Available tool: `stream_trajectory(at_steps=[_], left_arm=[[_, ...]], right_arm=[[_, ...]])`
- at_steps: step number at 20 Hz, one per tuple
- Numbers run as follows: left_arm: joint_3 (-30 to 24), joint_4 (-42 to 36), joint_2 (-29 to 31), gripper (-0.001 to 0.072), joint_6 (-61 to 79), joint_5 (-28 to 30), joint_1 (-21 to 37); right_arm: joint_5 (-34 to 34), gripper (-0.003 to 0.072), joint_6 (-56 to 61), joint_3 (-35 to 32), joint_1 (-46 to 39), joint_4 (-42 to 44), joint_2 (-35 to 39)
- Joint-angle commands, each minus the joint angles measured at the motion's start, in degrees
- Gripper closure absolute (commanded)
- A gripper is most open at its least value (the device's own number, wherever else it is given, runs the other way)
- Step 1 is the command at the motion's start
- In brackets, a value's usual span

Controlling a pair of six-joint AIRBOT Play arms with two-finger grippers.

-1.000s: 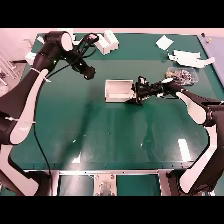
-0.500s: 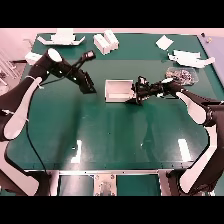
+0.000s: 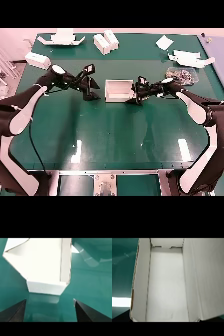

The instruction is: Fold the box and place the chain.

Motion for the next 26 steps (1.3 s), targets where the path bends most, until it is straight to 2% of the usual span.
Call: stream_trajectory(at_steps=[1, 6, 11, 20, 26], left_arm=[[-0.28, -6.23, -2.71, -0.0011, 6.49, 1.68, 0.04], [-0.31, -11.32, -4.79, -0.0011, 11.91, 3.82, -0.02], [-0.28, -12.39, -5.03, -0.0011, 13.66, 5.14, -0.02], [-0.17, -11.47, -6.03, -0.0011, 13.11, -0.22, -0.13], [-0.17, -10.08, -6.03, -0.0011, 13.2, 0.17, -0.13]], right_arm=[[0.02, 0.0131, 0.02, 0.02, -0.02, 0.0, 0.04], [0.02, 0.0131, 0.02, 0.02, -0.02, 0.0, 0.04], [0.02, 0.0131, 0.02, 0.02, -0.02, 0.0, 0.04], [0.02, 0.0131, 0.02, 0.02, -0.02, 0.0, 0.04], [0.02, 0.0131, 0.02, 0.02, -0.02, 0.0, 0.04]])
